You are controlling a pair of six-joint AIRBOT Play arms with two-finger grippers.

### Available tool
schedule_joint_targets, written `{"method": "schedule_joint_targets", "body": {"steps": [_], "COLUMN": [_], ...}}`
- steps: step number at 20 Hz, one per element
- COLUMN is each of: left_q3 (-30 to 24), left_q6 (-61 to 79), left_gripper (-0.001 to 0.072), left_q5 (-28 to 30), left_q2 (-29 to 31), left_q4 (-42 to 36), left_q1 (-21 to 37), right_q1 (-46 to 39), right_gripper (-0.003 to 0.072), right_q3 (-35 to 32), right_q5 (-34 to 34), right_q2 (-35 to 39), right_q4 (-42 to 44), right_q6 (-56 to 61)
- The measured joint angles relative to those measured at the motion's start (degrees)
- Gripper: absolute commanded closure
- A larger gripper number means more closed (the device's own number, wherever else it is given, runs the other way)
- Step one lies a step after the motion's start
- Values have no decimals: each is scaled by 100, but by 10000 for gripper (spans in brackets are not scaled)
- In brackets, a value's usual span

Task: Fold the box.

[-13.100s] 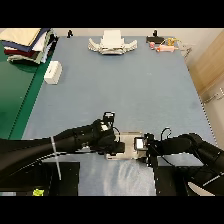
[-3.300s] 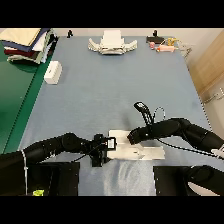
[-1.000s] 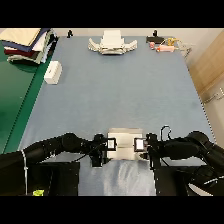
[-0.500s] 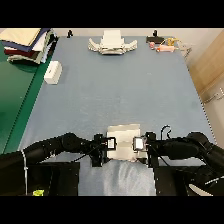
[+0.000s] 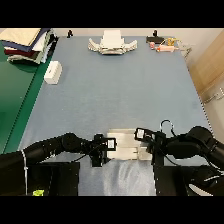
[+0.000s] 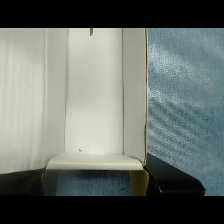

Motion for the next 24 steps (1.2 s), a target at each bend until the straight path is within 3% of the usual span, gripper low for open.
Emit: {"method": "schedule_joint_targets", "body": {"steps": [5, 7, 10, 15, 24], "left_q3": [0, 0, 0, 0, 0], "left_q6": [-2, -2, -2, -2, -2], "left_gripper": [248, 248, 248, 248, 248], "left_q5": [0, 0, -2, -2, -2], "left_q2": [0, 0, 0, 0, 0], "left_q4": [-2, -2, -2, -2, -2], "left_q1": [0, 0, 0, 0, 0], "right_q1": [-162, -428, -831, -1051, -1102], "right_gripper": [682, 682, 682, 683, 681], "right_q3": [518, 546, 352, 52, 337], "right_q5": [-1182, -1521, -1565, -1088, -911], "right_q2": [92, 42, -203, -597, 33], "right_q4": [-2439, -2833, -2498, -1261, 7], "right_q6": [4100, 5392, 6199, 6279, 5945]}}
